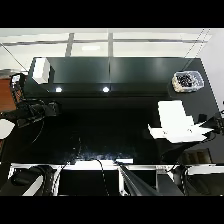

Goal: Fold the box and place the chain.

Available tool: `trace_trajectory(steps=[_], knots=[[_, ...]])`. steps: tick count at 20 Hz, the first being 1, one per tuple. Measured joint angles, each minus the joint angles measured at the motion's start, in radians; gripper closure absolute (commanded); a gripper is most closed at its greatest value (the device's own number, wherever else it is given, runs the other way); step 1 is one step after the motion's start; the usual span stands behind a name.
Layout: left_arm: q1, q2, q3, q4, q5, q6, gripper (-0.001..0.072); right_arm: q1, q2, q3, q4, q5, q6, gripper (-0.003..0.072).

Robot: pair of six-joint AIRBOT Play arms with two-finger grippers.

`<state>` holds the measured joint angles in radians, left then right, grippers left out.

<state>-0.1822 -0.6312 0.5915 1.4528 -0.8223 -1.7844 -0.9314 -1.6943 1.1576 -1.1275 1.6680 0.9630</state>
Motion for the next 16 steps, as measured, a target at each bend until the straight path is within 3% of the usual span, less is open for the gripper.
trace_trajectory(steps=[9, 16], knots=[[0.000, 0.000, 0.000, -0.001, -0.001, 0.000, -0.0010, 0.014, 0.010, -0.013, 0.117, 0.061, -0.028, 0.0664], [-0.001, 0.000, 0.000, -0.018, 0.001, 0.000, -0.0011, 0.183, 0.094, -0.084, 0.247, 0.064, 0.008, 0.0664]])
